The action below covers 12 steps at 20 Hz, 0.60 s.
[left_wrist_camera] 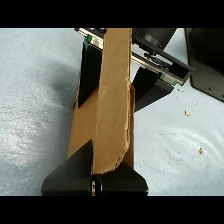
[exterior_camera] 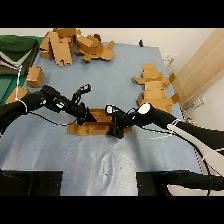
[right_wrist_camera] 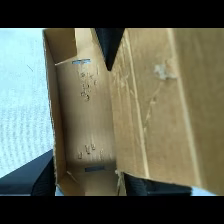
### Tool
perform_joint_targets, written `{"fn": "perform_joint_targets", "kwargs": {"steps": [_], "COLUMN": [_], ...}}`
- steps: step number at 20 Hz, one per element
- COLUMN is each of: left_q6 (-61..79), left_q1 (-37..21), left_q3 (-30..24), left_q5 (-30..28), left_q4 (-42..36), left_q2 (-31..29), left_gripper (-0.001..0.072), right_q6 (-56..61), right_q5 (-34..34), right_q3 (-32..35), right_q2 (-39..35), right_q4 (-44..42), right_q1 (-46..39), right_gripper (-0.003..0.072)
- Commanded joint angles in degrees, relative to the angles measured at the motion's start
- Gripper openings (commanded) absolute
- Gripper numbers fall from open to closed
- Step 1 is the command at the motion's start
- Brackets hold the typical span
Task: Fold the box.
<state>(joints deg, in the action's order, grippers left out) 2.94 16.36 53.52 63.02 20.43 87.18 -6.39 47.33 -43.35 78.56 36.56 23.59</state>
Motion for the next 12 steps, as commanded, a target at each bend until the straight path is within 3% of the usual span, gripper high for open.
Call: {"fn": "perform_joint_targets", "kwargs": {"steps": [1,12], "left_q6": [0.04,0.0], "left_q1": [-0.02,-0.02], "left_q3": [0.04,0.04], "left_q5": [-0.72,-1.42], "left_q4": [0.44,0.42], "left_q2": [-0.02,-0.02], "left_gripper": [0.0014,0.0014], "right_q6": [0.59,0.57], "right_q5": [0.48,0.87], "right_q3": [-0.02,-0.02], "right_q2": [0.04,0.02], "right_q4": [0.31,0.74], "right_q1": [0.07,0.07], "right_gripper": [0.0558,0.0558]}}
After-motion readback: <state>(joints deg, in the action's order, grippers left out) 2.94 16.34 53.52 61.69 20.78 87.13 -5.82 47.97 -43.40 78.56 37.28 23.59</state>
